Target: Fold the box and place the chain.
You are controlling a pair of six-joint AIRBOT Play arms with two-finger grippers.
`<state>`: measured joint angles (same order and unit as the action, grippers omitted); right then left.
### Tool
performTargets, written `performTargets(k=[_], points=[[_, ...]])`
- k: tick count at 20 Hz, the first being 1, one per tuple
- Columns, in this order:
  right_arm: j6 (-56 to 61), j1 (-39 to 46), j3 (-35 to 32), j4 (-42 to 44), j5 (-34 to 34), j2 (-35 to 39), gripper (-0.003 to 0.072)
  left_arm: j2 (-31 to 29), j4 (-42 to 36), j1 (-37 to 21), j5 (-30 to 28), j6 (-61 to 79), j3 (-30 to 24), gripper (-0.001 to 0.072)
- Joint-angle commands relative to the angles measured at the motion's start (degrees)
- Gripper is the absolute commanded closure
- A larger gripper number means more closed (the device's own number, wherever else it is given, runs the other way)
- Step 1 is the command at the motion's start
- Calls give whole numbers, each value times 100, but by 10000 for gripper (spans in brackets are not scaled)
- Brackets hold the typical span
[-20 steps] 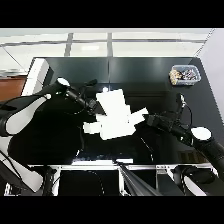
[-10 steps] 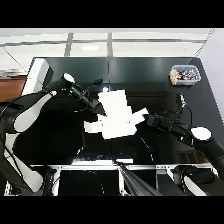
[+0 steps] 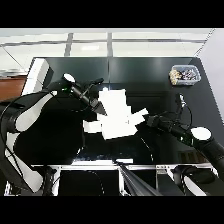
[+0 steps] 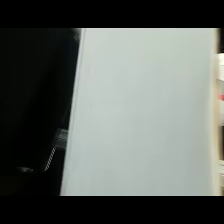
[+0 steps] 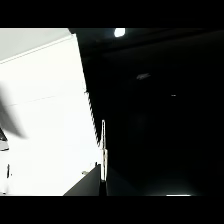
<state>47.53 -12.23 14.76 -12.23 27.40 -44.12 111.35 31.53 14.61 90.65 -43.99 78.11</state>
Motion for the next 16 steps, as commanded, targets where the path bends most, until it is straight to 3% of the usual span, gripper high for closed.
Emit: performTargets(k=[1,2,3,4,5,6,7,9,11,14,16], points=[[2,-4,-2,-31,0,4,667,4,31,-4,2,11,4,434],[0,-4,-2,-46,-2,4,667,4,129,-4,-2,11,4,502],[0,-4,-2,-52,-2,4,666,4,214,-4,-11,33,4,620],[0,-4,-2,-52,-4,4,663,4,269,-4,0,55,4,668],[2,2,-2,-92,-42,4,504,2,332,-20,22,52,4,679],[2,26,0,-157,-105,4,175,-2,415,-26,94,50,15,680],[0,122,15,-170,-87,4,-16,-17,573,-28,146,-4,46,681],[0,496,208,-686,367,4,-17,-179,872,-15,107,-168,35,684],[2,966,638,-1768,1440,4,-17,-546,839,48,-136,-94,-164,685],[0,1451,1388,-3447,3025,4,-16,-1633,507,302,-1478,828,-1145,684],[0,1534,1611,-4061,3252,4,-17,-2503,63,498,-2439,1611,-2061,682]])
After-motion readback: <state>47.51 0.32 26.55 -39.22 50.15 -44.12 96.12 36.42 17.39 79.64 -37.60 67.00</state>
